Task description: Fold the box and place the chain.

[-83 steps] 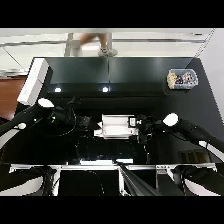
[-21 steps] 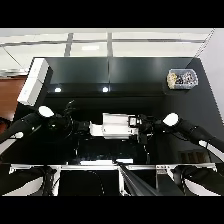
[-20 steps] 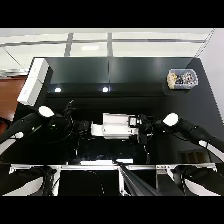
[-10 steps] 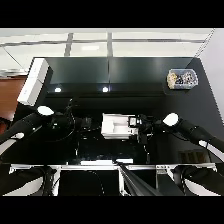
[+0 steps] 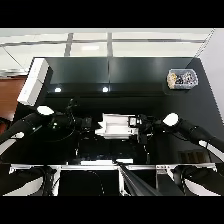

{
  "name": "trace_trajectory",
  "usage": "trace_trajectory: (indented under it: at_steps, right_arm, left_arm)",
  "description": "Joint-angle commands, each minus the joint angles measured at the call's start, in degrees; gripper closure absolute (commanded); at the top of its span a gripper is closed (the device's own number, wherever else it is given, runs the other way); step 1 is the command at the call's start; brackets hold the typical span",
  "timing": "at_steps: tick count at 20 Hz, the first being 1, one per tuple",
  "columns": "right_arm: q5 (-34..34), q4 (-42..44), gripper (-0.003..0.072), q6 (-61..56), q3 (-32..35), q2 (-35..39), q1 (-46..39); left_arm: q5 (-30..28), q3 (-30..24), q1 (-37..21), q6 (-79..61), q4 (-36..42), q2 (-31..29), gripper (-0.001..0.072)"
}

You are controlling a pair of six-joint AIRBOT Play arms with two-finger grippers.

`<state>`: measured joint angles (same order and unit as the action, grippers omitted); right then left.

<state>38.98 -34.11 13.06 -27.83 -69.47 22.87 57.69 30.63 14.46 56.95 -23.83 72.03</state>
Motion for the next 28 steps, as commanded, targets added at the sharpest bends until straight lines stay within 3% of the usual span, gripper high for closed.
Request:
trace_trajectory:
  at_steps: [1, 2, 3, 15, 25, 28]
  right_arm:
    - [0.00, 0.00, 0.0592, 0.00, 0.04, -0.02, 0.02]
    - [0.00, 0.00, 0.0592, 0.00, 0.02, -0.02, 0.02]
    - [0.00, 0.00, 0.0592, 0.00, 0.02, -0.02, 0.02]
    - [0.00, 0.00, 0.0592, 0.00, 0.02, -0.02, 0.02]
    - [0.00, 0.00, 0.0592, 0.00, 0.04, -0.02, 0.02]
    - [0.00, 0.00, 0.0592, 0.00, 0.04, -0.02, 0.02]
  left_arm:
    - [1.03, 0.13, 0.42, 0.00, 0.61, 0.00, 0.0116]
    - [1.09, 0.13, 0.85, -0.02, 0.46, 0.00, 0.0253]
    - [1.05, 0.13, 1.20, -0.02, 0.46, 0.00, 0.0327]
    - [2.32, 2.23, 2.43, 1.57, 0.07, -0.04, 0.0259]
    - [-3.85, 13.16, 15.21, 31.02, -26.53, -0.04, 0.0259]
    - [-3.74, 14.86, 17.62, 35.19, -30.14, -0.04, 0.0259]
